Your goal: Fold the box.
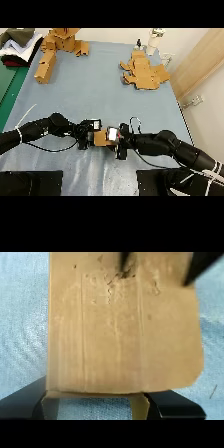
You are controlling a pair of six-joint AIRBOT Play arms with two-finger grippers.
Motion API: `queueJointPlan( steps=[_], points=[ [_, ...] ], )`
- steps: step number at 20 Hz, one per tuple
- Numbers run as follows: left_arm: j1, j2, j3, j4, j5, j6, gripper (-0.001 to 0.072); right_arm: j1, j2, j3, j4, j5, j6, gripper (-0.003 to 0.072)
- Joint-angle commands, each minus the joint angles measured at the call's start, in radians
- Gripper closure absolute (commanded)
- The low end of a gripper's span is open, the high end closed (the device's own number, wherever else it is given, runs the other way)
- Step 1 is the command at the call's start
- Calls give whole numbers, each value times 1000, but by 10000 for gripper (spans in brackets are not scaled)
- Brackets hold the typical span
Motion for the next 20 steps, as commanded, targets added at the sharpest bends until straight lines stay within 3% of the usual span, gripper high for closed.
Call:
queueJointPlan(
  steps=[1,5,8,20],
  points=[
    [0,0,0,0,-1,0,346,59,22,-34,-118,95,-66,294],
    [0,0,0,0,0,0,347,57,10,-34,-150,148,-68,293],
    [0,0,0,0,0,0,347,58,-11,-34,-163,145,-72,159],
    [0,0,0,0,0,0,347,60,-85,-34,-170,177,-117,159]
  ],
)
